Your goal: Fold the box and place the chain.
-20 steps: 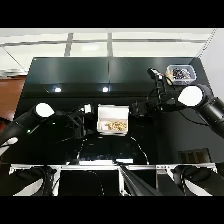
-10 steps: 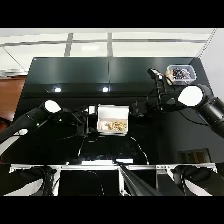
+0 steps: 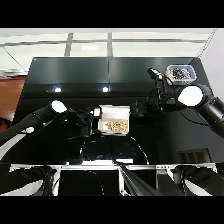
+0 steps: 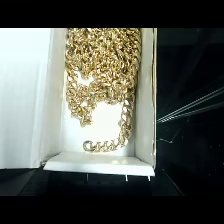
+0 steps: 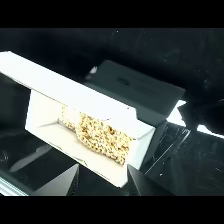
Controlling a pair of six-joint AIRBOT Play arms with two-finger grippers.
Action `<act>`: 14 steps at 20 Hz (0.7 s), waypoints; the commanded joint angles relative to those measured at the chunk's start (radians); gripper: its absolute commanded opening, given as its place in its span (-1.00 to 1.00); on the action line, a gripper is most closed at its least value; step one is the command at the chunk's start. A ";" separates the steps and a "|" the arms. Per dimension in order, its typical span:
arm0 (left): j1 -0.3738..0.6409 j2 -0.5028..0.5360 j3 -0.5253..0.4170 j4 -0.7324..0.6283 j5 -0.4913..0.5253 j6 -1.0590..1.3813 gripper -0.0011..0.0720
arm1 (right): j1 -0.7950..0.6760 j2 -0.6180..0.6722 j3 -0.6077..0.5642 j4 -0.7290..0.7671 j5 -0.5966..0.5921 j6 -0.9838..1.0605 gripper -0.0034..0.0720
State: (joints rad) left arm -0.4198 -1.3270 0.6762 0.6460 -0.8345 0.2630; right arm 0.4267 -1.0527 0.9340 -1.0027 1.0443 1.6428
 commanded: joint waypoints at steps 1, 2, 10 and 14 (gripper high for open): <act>-0.035 -0.005 0.001 -0.008 0.019 0.020 0.98 | -0.001 0.001 0.000 0.000 -0.011 0.000 0.03; -0.039 -0.005 0.001 -0.008 0.019 0.020 0.97 | -0.001 0.001 0.000 -0.001 -0.018 0.000 0.03; -0.039 -0.004 0.002 -0.009 0.017 0.017 0.29 | -0.001 -0.012 0.000 -0.140 -0.358 0.019 1.00; -0.039 -0.004 0.002 -0.038 0.014 0.013 0.29 | 0.001 -0.136 0.000 -0.131 -0.378 -0.019 1.00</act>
